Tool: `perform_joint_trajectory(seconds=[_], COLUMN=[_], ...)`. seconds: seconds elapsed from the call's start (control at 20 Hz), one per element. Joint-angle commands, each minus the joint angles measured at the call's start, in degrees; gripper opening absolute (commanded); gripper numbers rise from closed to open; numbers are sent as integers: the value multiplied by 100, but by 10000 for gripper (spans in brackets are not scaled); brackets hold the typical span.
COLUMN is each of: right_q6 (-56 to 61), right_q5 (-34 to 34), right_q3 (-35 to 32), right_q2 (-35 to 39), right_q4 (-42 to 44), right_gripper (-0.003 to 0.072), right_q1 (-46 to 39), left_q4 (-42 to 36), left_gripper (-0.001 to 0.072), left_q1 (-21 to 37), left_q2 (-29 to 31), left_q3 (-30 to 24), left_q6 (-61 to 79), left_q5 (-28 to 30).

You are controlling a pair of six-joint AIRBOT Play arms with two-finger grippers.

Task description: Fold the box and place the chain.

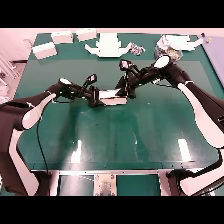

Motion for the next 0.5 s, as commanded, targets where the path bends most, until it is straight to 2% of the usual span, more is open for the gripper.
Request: perform_joint_trajectory(seconds=[0.0,0.2,0.45], right_q6=[-22,-116,-170], right_q5=[-26,-59,-516], right_q3=[7,9,11], right_q2=[-9,-133,-190], right_q4=[-249,-249,-247], right_gripper=[382,352,321], right_q1=[101,103,109], left_q4=[13,17,22], left_gripper=[488,488,488], left_q1=[7,7,7], left_q2=[-4,-4,-4], left_q3=[4,4,4], left_q6=[-4,-7,-7], left_q5=[2,-9,-37])
